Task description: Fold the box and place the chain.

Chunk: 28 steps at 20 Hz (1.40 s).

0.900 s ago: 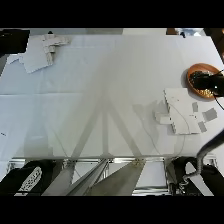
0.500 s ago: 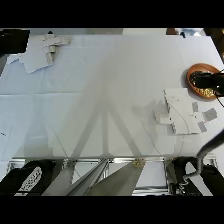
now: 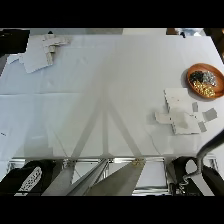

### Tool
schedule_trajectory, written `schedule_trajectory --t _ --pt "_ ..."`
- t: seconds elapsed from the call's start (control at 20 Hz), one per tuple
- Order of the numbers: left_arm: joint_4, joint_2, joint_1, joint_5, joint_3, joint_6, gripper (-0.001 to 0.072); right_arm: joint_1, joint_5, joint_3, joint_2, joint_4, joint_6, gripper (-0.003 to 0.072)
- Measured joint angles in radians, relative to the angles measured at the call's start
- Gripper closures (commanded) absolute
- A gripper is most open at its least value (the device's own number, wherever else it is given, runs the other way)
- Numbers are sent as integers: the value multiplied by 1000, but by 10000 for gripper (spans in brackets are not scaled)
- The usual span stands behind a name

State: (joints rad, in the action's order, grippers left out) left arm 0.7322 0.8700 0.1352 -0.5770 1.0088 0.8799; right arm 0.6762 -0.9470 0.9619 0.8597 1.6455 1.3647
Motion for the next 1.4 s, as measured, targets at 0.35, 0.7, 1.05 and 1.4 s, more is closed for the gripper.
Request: schedule_trajectory --t 0.35,0.7,1.05,1.4 --pt "0 0 0 0 0 0 9 104 -196 24 235 21 -75 347" --pt "0 0 0 0 0 0 9 116 -290 144 488 24 -138 347" --pt "0 0 0 0 0 0 9 116 -350 188 607 -32 -207 350" --pt "0 0 0 0 0 0 9 116 -409 193 681 -26 -222 675"
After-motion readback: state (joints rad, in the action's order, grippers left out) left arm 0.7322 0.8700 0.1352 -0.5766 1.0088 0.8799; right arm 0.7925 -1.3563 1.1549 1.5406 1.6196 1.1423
